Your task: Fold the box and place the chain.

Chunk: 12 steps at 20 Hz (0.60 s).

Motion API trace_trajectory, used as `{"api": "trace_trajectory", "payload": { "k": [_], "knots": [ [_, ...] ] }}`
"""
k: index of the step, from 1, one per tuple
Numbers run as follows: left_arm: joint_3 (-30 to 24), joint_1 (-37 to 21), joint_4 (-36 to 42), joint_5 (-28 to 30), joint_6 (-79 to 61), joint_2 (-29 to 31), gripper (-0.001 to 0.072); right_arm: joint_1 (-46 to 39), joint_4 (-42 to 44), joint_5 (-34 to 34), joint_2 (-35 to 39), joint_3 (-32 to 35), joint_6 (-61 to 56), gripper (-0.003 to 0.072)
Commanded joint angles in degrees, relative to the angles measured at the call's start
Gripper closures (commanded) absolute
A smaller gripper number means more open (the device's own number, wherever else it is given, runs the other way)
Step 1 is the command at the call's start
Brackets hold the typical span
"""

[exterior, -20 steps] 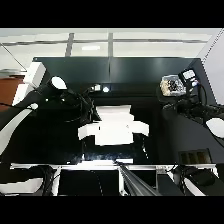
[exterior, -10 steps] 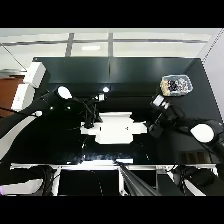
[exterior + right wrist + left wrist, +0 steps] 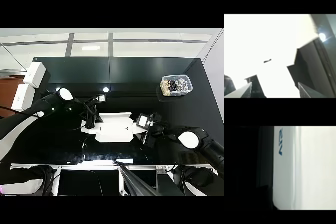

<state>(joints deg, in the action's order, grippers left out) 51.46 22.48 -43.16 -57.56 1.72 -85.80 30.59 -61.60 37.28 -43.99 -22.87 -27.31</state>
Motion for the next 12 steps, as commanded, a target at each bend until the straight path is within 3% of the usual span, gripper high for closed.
{"api": "trace_trajectory", "payload": {
  "k": [1, 12],
  "knots": [
    [0.0, 0.0, 0.3, 0.4, 0.0, -0.7, 0.0682, 2.4, 0.4, -0.3, -3.0, 0.2, 5.8, -0.0012],
    [0.0, 0.0, 0.6, -0.6, 0.0, -1.7, 0.0682, 3.6, 5.6, -0.5, -7.0, 0.2, 12.2, -0.0011]
  ]
}}
